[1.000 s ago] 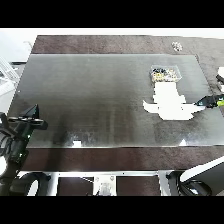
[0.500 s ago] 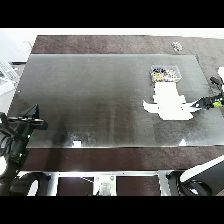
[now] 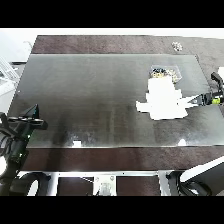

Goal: Fold the box and place the chain.

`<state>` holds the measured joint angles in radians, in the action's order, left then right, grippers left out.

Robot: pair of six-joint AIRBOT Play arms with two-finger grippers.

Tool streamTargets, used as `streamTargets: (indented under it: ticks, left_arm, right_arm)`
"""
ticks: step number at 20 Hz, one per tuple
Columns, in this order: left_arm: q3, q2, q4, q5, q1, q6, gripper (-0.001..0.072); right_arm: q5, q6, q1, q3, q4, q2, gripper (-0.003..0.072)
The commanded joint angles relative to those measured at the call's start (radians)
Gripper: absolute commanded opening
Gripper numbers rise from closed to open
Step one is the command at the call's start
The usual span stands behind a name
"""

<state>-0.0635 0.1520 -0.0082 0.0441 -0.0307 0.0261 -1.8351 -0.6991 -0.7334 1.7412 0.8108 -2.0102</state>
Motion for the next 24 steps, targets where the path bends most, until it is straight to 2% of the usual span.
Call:
streamTargets:
  ticks: [1,4,7,9,12,18,24]
  left_arm:
    - [0.000,0.000,0.000,0.000,0.001,0.000,0.0022]
    - [0.000,0.000,0.000,0.000,0.001,0.000,0.0022]
    - [0.000,0.000,0.000,0.000,0.001,0.000,0.0022]
    - [0.000,0.000,0.000,0.000,0.001,0.000,0.0022]
    - [0.000,0.000,0.000,0.000,0.001,0.000,0.0022]
    - [0.000,0.000,0.000,0.000,0.001,0.000,0.0022]
    - [0.000,0.000,0.001,-0.039,0.001,-0.001,0.0022]
  right_arm:
    - [-0.005,-0.007,0.043,-0.138,-0.092,0.081,0.0003]
    - [0.033,-0.005,0.126,-0.317,-0.130,0.203,0.0003]
    - [0.209,-0.008,0.240,-0.472,-0.144,0.336,0.0003]
    - [0.312,-0.049,0.316,-0.522,-0.213,0.375,0.0002]
    - [0.442,-0.087,0.443,-0.528,-0.303,0.376,0.0002]
    - [0.741,-0.135,0.687,-0.528,-0.302,0.336,0.0003]
    - [0.776,-0.156,0.709,-0.508,-0.303,0.253,0.0002]
